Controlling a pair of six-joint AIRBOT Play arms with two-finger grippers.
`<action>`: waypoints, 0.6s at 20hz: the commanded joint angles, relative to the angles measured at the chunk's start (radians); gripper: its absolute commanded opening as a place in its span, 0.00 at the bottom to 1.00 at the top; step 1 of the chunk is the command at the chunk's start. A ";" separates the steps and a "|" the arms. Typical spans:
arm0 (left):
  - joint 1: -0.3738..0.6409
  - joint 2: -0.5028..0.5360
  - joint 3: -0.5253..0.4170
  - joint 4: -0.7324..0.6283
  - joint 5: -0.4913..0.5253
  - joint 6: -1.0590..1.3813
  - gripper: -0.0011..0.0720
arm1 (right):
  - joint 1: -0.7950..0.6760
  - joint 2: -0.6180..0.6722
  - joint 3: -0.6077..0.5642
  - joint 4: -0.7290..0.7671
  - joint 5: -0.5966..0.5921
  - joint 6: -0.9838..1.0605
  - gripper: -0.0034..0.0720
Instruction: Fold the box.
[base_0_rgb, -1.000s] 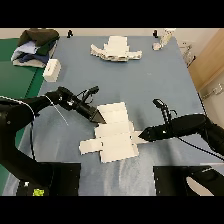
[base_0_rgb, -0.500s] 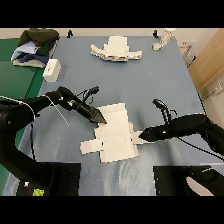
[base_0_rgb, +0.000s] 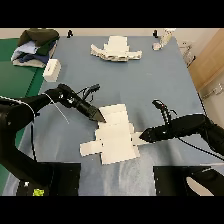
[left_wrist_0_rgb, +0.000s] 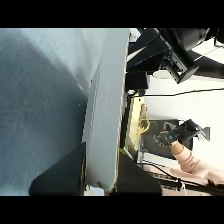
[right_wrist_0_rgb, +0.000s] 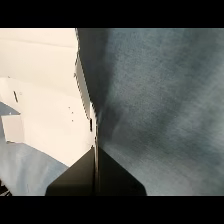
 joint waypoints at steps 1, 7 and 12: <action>-0.005 0.000 0.003 0.029 -0.025 0.000 0.25 | 0.000 0.000 -0.001 -0.001 0.002 0.000 0.05; -0.037 0.000 0.004 0.032 0.009 0.014 0.03 | 0.000 0.000 0.000 -0.002 0.001 0.001 0.05; -0.037 0.000 0.003 0.030 0.007 0.019 0.03 | 0.000 0.000 0.000 -0.014 0.008 -0.003 0.19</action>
